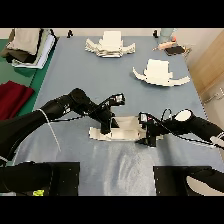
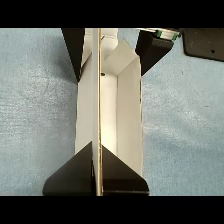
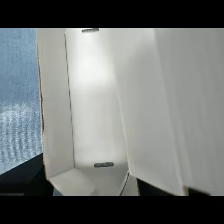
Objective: Fold the box.
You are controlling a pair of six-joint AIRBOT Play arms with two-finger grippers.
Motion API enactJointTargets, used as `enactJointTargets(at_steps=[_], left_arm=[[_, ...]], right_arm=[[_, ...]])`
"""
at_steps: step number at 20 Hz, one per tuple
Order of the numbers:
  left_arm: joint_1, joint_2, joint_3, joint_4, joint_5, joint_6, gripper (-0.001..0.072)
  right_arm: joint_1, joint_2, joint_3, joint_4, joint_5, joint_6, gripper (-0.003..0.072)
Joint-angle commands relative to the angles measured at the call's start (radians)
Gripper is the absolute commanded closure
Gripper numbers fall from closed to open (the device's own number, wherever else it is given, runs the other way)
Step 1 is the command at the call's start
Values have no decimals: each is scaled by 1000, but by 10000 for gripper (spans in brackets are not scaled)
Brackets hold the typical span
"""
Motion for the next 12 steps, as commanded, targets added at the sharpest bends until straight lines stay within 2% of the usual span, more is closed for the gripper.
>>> enactJointTargets(at_steps=[1, 9, 12], left_arm=[[0, 0, -1, 0, 2, 0, 692], [0, 0, 0, 0, 2, -1, 692], [0, 0, -1, 0, 2, -1, 692]], right_arm=[[-1, -1, 0, 3, 6, 0, -25], [0, -1, 0, -36, -11, 0, -21], [0, -1, 0, -33, -11, 0, 5]])
